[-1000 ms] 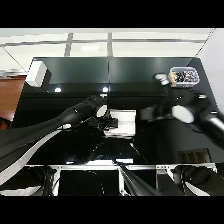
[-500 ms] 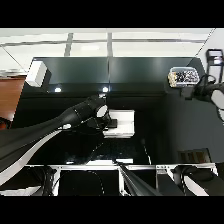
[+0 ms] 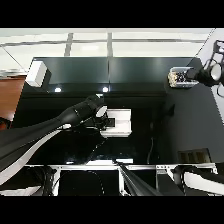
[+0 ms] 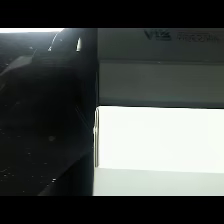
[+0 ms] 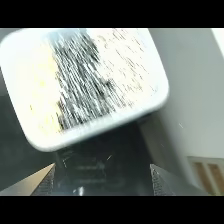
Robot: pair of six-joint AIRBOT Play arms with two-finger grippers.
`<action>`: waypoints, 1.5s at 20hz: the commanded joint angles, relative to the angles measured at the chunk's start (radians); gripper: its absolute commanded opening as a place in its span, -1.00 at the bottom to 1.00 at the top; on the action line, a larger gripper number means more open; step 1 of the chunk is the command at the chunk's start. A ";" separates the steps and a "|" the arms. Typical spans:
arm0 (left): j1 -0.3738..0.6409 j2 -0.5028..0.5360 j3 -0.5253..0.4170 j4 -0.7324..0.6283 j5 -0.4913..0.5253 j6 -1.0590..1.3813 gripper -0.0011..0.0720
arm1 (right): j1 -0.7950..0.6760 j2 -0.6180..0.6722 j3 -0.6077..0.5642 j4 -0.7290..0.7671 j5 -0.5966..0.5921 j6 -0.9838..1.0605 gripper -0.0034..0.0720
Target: Fold the box and place the chain.
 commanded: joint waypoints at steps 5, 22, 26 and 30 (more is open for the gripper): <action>0.013 0.000 0.001 0.008 -0.006 -0.007 -0.89 | -0.032 -0.454 0.506 0.162 0.225 -0.046 0.68; 0.016 0.000 0.001 0.003 -0.013 -0.006 -0.89 | -0.083 -0.581 0.593 0.255 0.230 -0.038 -0.87; 0.016 0.000 0.001 0.000 -0.013 -0.006 -0.89 | -0.091 -0.500 0.660 0.295 0.337 -0.201 -0.87; 0.016 0.000 0.001 0.000 -0.013 -0.006 -0.89 | -0.090 -0.331 0.660 0.393 0.426 -0.390 -0.87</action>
